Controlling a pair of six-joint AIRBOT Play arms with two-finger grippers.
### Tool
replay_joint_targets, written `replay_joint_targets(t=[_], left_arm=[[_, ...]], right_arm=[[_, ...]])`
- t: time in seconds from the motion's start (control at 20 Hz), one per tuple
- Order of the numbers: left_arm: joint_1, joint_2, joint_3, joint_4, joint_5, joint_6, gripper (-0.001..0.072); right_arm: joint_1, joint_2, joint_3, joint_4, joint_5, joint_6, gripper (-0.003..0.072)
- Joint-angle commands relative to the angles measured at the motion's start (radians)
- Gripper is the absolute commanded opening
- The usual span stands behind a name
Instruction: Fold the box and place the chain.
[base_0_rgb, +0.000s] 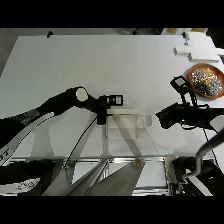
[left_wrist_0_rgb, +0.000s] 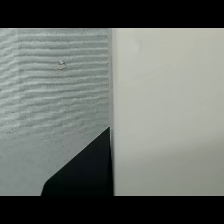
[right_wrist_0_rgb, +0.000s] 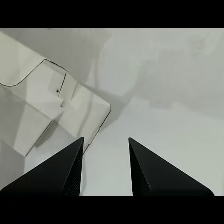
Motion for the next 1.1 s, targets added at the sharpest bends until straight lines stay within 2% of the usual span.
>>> replay_joint_targets(t=[0.0,0.5,0.7,0.75,0.95,1.05], left_arm=[[0.000,0.000,0.001,0.001,0.001,-0.001,0.0014],[0.000,0.000,0.000,0.001,0.000,-0.003,0.0014],[0.000,0.000,0.000,0.001,0.000,-0.004,0.0014],[0.000,0.000,0.001,0.001,0.000,-0.004,0.0014],[0.000,0.000,0.001,0.001,0.000,-0.004,0.0014],[0.000,0.000,0.001,0.001,0.000,-0.003,0.0014]], right_arm=[[0.001,0.000,0.001,0.000,0.001,0.000,0.0313],[0.001,0.000,0.001,0.000,0.002,0.000,0.0313],[0.001,0.000,0.001,0.017,0.037,-0.048,0.0312],[0.001,0.000,0.001,0.036,0.055,-0.071,0.0286],[0.001,0.000,0.001,0.277,0.162,-0.344,0.0021],[0.016,0.000,0.000,0.329,0.178,-0.436,0.0020]])
